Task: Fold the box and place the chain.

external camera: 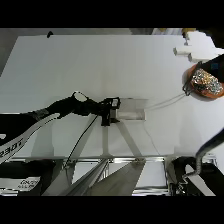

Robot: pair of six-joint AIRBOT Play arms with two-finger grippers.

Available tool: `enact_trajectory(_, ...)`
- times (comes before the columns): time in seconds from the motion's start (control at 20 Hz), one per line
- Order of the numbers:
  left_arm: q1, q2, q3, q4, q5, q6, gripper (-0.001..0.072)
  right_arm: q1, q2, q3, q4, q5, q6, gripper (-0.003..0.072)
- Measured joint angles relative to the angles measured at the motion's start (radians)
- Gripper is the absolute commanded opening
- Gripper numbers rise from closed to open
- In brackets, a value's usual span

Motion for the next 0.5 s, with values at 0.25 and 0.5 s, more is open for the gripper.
enact_trajectory(0.25,0.000,0.000,0.000,0.000,0.000,0.000,0.0039,0.132,0.056,-0.002,0.040,0.019,0.042,0.0013)
enact_trajectory(0.5,0.000,0.000,0.000,0.000,0.000,0.000,0.0039,0.267,0.068,-0.050,0.067,-0.036,0.058,0.0013)
